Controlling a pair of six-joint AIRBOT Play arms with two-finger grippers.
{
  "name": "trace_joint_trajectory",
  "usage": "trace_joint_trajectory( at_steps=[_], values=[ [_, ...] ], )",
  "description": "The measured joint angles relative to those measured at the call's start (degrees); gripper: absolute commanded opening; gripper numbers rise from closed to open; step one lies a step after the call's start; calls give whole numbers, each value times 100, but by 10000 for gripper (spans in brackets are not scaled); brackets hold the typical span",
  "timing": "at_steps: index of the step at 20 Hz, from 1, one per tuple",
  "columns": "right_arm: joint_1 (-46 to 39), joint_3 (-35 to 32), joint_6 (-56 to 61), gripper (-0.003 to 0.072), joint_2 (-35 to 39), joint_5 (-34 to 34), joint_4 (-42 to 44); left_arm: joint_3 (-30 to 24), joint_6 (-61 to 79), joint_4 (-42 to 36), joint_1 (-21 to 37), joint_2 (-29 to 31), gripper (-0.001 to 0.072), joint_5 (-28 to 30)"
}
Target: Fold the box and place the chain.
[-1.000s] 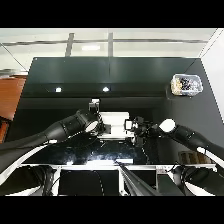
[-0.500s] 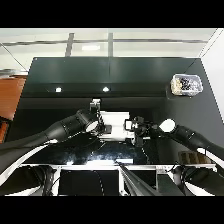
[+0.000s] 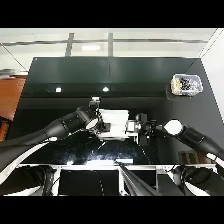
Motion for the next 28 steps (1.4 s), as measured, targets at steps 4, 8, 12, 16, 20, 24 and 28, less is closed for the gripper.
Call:
trace_joint_trajectory(
  at_steps=[4, 8, 12, 16, 20, 24, 28],
  values=[
    [4, 44, 131, 718, 83, 160, -184, 11, 0, 46, 26, 0, 30, 0],
    [7, 52, 170, 543, 68, 332, -81, 11, -2, 61, 37, 0, 30, 26],
    [7, 52, 188, 345, 24, 402, -13, 11, -2, 66, 37, 0, 30, 37],
    [7, 52, 190, 344, -4, 417, 155, 11, -4, 66, 37, 0, 30, 44],
    [68, 52, 190, 217, -85, 330, 461, 11, -7, 85, 37, 0, 31, 35],
    [251, 52, 208, 204, -195, 52, 684, 11, 0, 83, 37, 0, 31, 37],
    [319, 52, 238, 204, -271, -81, 837, 11, -2, 66, 37, 0, 31, 42]
  ],
)
